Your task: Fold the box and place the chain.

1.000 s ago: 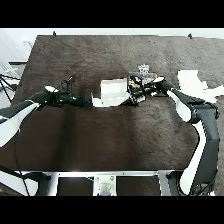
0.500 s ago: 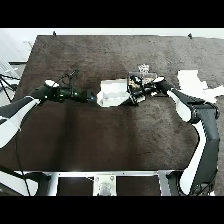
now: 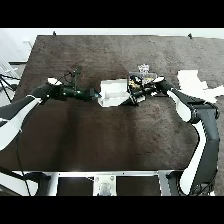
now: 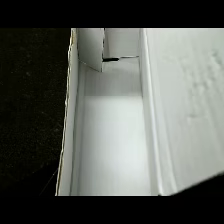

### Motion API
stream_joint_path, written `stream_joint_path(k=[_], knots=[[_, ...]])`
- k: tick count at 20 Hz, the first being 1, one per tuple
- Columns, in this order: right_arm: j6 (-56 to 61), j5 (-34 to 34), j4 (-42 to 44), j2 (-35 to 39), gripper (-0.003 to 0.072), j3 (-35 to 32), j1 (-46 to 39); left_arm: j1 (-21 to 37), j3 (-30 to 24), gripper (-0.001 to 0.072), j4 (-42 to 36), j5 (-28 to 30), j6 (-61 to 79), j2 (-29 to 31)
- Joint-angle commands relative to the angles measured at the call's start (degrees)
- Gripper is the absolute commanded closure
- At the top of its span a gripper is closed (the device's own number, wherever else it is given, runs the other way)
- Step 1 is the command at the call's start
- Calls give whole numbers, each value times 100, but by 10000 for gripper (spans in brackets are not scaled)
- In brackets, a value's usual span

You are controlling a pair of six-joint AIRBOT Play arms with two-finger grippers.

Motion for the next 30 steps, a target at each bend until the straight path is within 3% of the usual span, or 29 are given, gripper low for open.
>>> stream_joint_path(k=[1,5,11,30], knots=[[0,2,2,0,250,-2,2,-144,26,281,136,122,-439,4],[0,2,2,0,251,-2,2,-330,251,282,717,232,-1344,4],[0,2,2,0,251,-2,2,-710,944,290,2277,186,-3143,4],[0,2,2,0,251,-2,2,-1215,1198,289,3381,498,-4837,-116]])
